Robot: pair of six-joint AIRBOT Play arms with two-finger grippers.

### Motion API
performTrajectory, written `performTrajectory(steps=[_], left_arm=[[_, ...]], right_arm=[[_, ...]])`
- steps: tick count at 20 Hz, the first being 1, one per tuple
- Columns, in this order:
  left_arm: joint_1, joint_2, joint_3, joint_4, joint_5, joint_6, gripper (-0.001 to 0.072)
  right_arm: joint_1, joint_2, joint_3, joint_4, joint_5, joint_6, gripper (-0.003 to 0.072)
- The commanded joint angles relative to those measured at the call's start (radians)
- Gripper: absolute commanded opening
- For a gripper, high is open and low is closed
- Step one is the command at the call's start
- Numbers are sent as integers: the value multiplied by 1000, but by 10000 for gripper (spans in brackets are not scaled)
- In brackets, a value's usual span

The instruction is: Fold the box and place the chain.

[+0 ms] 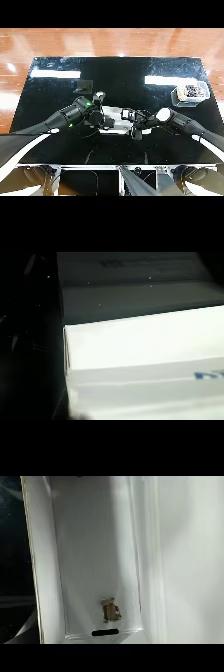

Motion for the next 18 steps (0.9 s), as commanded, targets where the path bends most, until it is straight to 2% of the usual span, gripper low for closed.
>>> performTrajectory(steps=[1,2,3,6,10,11,12,14,15,17,18], left_arm=[[5,-1,0,18,14,-1,477],[7,-1,0,18,14,-1,595],[10,-1,0,18,14,-2,626],[25,-1,0,17,16,-2,624],[38,-1,0,18,47,-2,591],[40,-1,0,21,55,-2,574],[43,-1,0,21,55,-2,524],[46,-1,0,18,52,-2,516],[46,-1,0,17,51,-2,477],[46,-1,0,17,52,-2,460],[46,-1,0,17,52,-2,426]], right_arm=[[0,-1,-2,-2,-5,1,543],[0,-1,-2,-2,-5,1,543],[0,-1,-2,-2,-5,1,544],[0,-1,-2,-2,-5,1,543],[0,-1,-2,-2,-5,1,543],[0,-1,-2,-2,-5,1,543],[0,-1,-2,-2,-5,1,543],[0,-1,-2,-2,-5,1,543],[0,-1,-2,-2,-5,1,543],[0,-1,-2,-2,-5,1,544],[0,-1,-2,-2,-5,1,543]])
